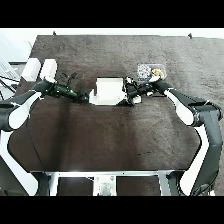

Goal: Fold the box and place the chain.

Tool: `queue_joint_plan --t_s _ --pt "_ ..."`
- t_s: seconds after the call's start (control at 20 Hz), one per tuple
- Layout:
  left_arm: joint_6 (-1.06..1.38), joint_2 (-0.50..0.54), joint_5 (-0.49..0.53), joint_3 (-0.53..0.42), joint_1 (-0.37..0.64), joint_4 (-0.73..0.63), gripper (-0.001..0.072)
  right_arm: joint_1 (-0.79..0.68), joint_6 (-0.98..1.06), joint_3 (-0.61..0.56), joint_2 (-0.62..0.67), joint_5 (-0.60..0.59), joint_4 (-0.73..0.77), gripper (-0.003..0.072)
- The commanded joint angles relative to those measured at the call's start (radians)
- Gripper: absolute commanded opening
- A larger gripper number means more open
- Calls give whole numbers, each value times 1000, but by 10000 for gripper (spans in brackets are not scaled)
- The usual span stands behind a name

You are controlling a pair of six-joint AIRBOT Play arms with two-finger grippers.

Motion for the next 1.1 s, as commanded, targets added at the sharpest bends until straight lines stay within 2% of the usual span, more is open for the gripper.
queue_joint_plan --t_s 0.0,0.35,0.55,0.7,0.75,0.8,0.85,1.05 --pt "35 24 -8 3 -5 -48 307 1 0 0 1 0 0 571" --pt "35 54 -11 15 -22 -83 307 1 0 0 1 0 0 571" --pt "35 54 30 15 -61 -85 308 1 0 0 1 0 0 571" --pt "38 54 2 16 -66 -132 310 0 0 0 1 0 0 571" --pt "46 54 -10 16 -66 -141 372 0 0 0 1 0 0 571" --pt "45 54 -20 23 -66 -133 526 1 0 0 1 0 0 571" --pt "44 58 -15 28 -68 -119 551 1 0 0 1 0 0 571" --pt "-32 101 60 28 -104 -45 550 0 0 0 1 0 0 571"
